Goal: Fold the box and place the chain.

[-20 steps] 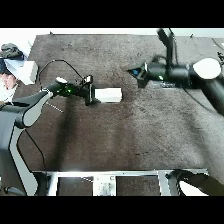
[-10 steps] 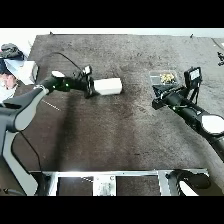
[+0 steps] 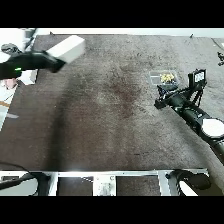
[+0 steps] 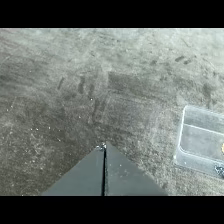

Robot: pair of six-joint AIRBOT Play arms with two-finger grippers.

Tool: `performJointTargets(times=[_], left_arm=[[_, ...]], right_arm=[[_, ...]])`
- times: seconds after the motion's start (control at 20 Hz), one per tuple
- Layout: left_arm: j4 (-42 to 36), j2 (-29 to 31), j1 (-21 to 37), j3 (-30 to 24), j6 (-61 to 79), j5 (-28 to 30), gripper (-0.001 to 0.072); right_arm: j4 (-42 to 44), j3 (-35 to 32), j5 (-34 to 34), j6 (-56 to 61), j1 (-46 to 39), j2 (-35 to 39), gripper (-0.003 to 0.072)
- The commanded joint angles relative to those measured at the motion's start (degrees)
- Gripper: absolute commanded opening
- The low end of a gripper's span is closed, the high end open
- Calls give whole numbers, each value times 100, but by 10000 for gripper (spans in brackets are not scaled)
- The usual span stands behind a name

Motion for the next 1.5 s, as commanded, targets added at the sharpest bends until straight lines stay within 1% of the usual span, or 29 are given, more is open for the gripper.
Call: performJointTargets(times=[0.0,0.1,0.2,0.25,0.35,0.5,0.55,0.65,0.8,0.95,1.05,1.2,1.35,1.45], left_arm=[[903,1349,1244,-1167,-1078,151,4],[992,1797,1967,-1827,-1134,50,4],[1180,1963,2669,-2369,-1049,-197,4],[1167,1987,2999,-2623,-1014,-177,4],[892,1987,3460,-3106,-431,238,4],[920,1969,3862,-3606,-114,682,4],[942,1893,3978,-3665,-39,765,5],[942,1600,4166,-3654,323,654,6],[968,990,4181,-3624,481,562,6],[1016,542,4183,-3615,901,389,6],[1049,282,4181,-3617,824,380,4],[1158,212,4181,-3615,916,634,9],[1633,212,4181,-3615,916,662,12],[1742,212,4181,-3615,896,662,12]], right_arm=[[2,-4,-17,2,0,2,9],[-2,-4,-20,0,-2,2,9],[-44,-4,-17,2,-2,2,9],[-66,-4,-15,2,-2,2,9],[-66,-4,2,2,-2,0,9],[-66,-7,2,2,-2,-2,9],[-68,-7,0,2,-2,-2,9],[-149,-31,2,2,-2,-2,9],[-146,-155,0,2,-2,-2,9],[-146,-195,4,2,-2,-2,10],[-149,-195,-20,2,-2,-2,9],[-149,-195,-22,2,-2,-2,10],[-149,-195,-20,2,-2,-2,9],[-149,-195,-22,2,-2,-2,9]])
